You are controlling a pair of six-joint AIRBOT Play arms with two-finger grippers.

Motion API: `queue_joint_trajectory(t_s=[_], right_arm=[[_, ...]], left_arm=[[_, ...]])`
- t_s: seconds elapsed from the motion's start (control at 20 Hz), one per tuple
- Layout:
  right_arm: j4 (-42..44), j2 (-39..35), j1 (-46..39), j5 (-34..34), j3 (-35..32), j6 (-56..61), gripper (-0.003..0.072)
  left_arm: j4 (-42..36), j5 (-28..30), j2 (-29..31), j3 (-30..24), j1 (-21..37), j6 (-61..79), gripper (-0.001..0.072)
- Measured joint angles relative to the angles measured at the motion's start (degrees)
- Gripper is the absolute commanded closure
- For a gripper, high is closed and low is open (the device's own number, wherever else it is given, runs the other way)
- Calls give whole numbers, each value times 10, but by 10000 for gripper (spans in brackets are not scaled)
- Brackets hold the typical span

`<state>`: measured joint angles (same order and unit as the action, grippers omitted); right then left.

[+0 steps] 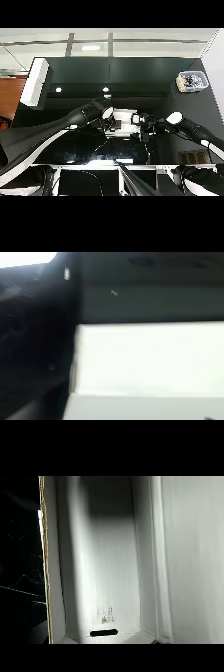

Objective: Fold the box and place the chain.

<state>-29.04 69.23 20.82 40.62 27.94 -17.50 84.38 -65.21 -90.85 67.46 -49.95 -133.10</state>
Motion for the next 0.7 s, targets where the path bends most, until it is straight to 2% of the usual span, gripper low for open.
queue_joint_trajectory(t_s=[0.1,0.15,0.2,0.25,0.55,0.6,0.65,0.7], right_arm=[[0,0,0,0,0,1,199],[-1,0,0,0,0,1,199],[-1,0,0,0,0,1,199],[-3,0,0,0,0,1,199],[-2,0,0,0,0,2,194],[-2,0,0,0,0,4,82],[-3,0,0,0,0,10,35],[-7,-3,0,3,0,23,35]], left_arm=[[1,0,0,0,0,-1,346],[1,0,0,0,0,-1,442],[2,-1,0,0,0,-2,589],[3,-6,0,0,0,-2,670],[5,-3,0,0,0,-1,686],[5,-2,0,0,1,0,686],[6,1,0,0,1,2,686],[4,3,0,0,1,3,686]])
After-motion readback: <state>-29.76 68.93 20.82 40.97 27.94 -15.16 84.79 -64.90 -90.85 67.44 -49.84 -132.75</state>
